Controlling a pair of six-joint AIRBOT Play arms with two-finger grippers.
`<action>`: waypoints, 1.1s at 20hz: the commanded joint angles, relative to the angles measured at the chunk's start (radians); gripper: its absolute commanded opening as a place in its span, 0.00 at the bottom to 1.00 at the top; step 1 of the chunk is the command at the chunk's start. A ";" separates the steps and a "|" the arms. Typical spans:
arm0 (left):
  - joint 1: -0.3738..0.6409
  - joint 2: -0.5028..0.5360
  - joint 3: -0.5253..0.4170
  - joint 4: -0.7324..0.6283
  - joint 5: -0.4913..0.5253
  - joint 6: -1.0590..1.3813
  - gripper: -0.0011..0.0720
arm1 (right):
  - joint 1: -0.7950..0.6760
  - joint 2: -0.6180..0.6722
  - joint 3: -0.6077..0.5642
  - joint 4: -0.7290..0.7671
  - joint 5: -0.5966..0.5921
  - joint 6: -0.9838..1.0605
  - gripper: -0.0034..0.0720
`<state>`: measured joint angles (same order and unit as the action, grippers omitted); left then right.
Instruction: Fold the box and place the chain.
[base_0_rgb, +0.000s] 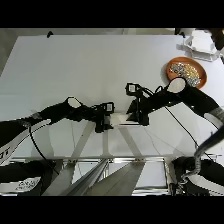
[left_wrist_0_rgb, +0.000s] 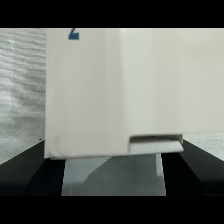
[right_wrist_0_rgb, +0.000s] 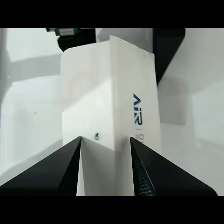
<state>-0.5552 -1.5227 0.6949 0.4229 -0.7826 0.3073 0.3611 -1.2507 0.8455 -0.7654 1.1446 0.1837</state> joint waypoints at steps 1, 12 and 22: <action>0.000 -0.001 0.000 0.000 0.000 0.000 0.45 | 0.008 0.008 -0.014 -0.026 -0.101 0.004 0.51; 0.000 -0.001 0.000 0.000 0.000 0.000 0.45 | 0.044 0.008 -0.035 -0.103 -0.092 0.004 0.49; 0.000 -0.001 0.000 0.000 0.000 0.000 0.45 | 0.044 0.008 -0.035 -0.134 -0.093 0.044 0.44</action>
